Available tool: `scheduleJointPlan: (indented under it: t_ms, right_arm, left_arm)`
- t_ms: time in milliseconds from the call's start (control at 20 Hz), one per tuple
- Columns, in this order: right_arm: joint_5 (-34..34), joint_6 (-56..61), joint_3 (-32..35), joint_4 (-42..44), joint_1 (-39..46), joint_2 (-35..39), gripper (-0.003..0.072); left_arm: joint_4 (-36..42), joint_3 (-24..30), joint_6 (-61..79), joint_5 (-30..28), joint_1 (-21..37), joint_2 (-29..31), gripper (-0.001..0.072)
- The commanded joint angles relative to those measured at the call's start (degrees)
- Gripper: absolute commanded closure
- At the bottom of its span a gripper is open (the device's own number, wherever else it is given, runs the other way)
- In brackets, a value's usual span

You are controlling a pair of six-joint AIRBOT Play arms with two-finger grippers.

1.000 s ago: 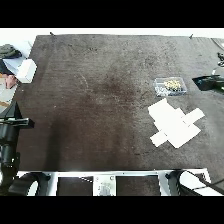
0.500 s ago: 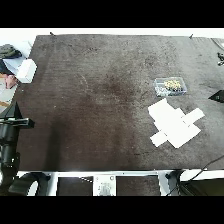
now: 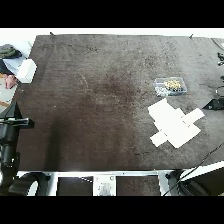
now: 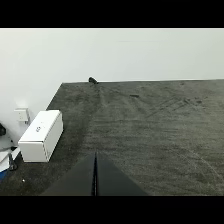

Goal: Fold the box and place the chain.

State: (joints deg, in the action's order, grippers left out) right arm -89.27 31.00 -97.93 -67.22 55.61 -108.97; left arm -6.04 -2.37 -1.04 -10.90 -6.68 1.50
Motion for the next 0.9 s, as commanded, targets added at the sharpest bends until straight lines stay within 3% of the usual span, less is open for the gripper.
scheduleJointPlan:
  t_ms: [0,850]
  right_arm:
    - [-2.8,-0.8,-0.4,1.0,0.0,-2.1,0.0366]
    - [-13.4,-4.5,-0.2,-1.1,-4.2,-5.7,0.0369]
  left_arm:
    - [0.0,0.0,0.0,0.0,0.0,0.0,0.0699]
    - [0.0,0.0,0.0,0.0,0.0,0.0,0.0699]
